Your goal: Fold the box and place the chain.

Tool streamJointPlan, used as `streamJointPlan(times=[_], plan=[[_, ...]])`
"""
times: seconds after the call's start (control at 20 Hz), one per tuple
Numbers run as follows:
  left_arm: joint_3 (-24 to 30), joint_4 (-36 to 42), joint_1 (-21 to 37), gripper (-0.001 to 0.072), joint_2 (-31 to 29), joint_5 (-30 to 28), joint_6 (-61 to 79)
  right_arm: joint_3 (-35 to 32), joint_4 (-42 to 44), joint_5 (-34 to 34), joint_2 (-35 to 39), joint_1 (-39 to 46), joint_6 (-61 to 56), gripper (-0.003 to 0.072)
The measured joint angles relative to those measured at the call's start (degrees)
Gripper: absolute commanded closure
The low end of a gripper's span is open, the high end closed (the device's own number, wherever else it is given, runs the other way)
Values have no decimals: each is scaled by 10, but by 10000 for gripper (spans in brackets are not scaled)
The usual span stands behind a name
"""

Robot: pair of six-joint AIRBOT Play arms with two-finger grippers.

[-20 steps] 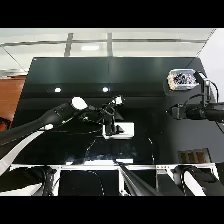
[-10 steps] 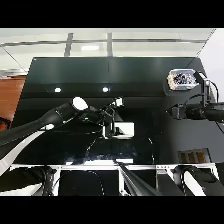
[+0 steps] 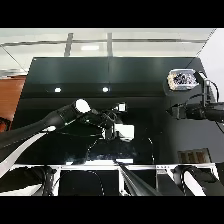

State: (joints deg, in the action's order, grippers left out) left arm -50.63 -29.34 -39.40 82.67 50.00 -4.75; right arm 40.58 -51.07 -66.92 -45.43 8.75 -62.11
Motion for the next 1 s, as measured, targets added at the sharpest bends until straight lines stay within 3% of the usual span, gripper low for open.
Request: streamJointPlan(times=[0.5, 0.8, 0.9, 1.0], plan=[[0, -21, -5, -4, 0, 9, 37, -7, 0, 1, 0, 0, 0, 666], [0, -103, -29, 0, 3, -21, 58, -9, 0, 7, 0, 0, 0, 666], [0, -119, -37, 32, 10, -42, 50, -9, 0, 11, 0, 0, 0, 665], [-1, -129, -46, 313, 14, -48, 38, -9, 0, 13, 0, 0, 0, 666]])
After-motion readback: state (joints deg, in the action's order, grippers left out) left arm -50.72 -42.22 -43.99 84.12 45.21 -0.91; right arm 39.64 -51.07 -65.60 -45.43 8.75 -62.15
